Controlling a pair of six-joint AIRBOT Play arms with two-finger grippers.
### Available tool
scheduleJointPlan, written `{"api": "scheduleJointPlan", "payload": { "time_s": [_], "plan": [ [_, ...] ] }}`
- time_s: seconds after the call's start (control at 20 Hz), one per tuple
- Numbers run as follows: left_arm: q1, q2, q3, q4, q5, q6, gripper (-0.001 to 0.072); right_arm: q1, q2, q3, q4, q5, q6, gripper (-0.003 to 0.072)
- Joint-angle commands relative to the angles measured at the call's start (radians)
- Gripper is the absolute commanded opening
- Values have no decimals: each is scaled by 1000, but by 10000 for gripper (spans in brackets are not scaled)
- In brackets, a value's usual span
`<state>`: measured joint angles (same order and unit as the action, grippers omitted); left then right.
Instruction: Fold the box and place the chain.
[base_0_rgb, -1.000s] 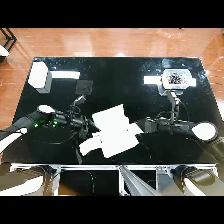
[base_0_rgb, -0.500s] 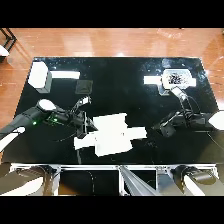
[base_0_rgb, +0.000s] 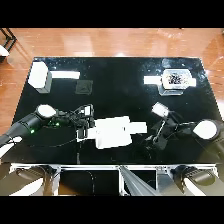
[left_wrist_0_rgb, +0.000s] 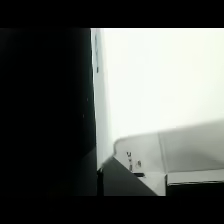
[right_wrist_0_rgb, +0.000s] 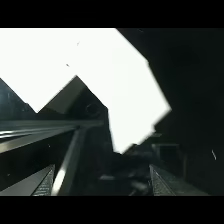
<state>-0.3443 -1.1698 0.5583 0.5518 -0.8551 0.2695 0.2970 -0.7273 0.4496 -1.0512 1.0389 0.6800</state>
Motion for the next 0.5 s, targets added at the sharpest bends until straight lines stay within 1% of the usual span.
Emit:
{"api": "scheduleJointPlan", "payload": {
  "time_s": [0.0, 0.1, 0.25, 0.35, 0.45],
  "plan": [
    [-2, -34, -6, 61, 26, 40, 26, 149, -1, -64, 4, -216, -90, 700],
    [-3, -61, -6, 60, 26, 40, 26, 206, -1, -80, 3, -304, -95, 700],
    [-3, -70, -6, 58, 30, 38, 26, 256, -19, -82, 3, -337, -149, 700],
    [-3, -70, -6, 58, 35, 38, 26, 280, -58, -82, 4, -356, -219, 699],
    [-3, -70, -6, 58, 32, 38, 26, 305, -104, -82, 6, -418, -265, 699]
  ]
}}
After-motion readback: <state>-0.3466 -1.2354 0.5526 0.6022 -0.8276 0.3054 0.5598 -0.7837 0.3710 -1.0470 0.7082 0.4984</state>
